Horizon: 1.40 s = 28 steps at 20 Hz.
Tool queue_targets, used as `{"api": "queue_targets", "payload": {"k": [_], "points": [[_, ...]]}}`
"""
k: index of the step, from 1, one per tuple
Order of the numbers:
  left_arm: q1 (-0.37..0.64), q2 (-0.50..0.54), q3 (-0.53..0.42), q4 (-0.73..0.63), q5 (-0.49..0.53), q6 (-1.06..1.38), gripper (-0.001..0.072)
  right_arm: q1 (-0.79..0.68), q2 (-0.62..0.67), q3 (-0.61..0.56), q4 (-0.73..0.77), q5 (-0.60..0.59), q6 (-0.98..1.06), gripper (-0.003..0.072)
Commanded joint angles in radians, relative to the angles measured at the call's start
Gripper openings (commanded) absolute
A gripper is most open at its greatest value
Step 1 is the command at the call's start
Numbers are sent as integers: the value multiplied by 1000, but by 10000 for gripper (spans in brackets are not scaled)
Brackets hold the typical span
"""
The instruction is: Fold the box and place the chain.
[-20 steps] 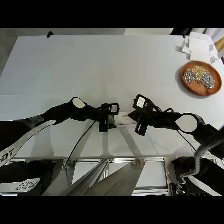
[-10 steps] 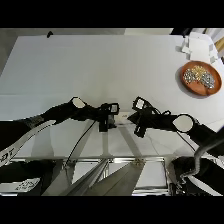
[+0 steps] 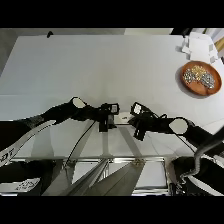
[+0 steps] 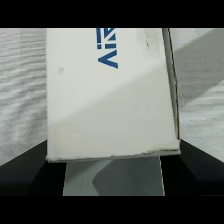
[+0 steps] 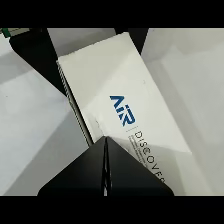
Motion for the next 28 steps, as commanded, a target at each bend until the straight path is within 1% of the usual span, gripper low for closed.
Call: {"api": "queue_targets", "payload": {"k": [1,7,9,10,11,12,13,14,15,16,17,18,19,20,21,23,24,26,28], "points": [[0,1,0,-2,0,-2,273,9,-24,-3,-10,4,0,15],[0,1,0,-2,0,-2,273,9,109,3,-18,-39,0,15],[0,1,0,-2,0,-2,273,8,154,27,-18,-40,31,17],[0,1,0,-2,0,-2,273,8,178,46,-29,-41,100,18],[0,1,0,-2,0,-2,273,8,202,72,-81,-34,216,18],[0,1,0,-2,0,-2,273,8,220,101,-174,-10,362,18],[0,1,0,-2,0,-2,273,8,238,142,-330,50,563,18],[0,1,0,-2,0,-2,273,8,251,187,-520,148,773,18],[0,1,0,-2,0,-2,273,8,258,238,-721,304,964,15],[0,1,0,-2,0,-2,273,3,260,280,-880,477,1065,15],[0,1,0,-2,0,-2,273,-24,260,309,-976,656,1093,15],[0,1,0,-2,0,-2,273,-73,260,314,-1018,788,1089,14],[0,1,0,-2,0,-2,273,-151,256,312,-1017,897,1061,14],[0,1,0,-2,0,-2,273,-248,250,311,-977,962,1022,14],[0,1,0,-2,0,-2,273,-349,246,311,-919,978,975,14],[0,1,0,-2,0,-2,273,-560,239,311,-778,962,873,14],[0,1,0,-2,0,-2,273,-642,235,311,-726,953,853,15],[0,1,0,-2,0,-2,273,-761,223,311,-679,904,853,15],[0,1,0,-2,0,-2,273,-831,214,311,-682,876,857,17]]}}
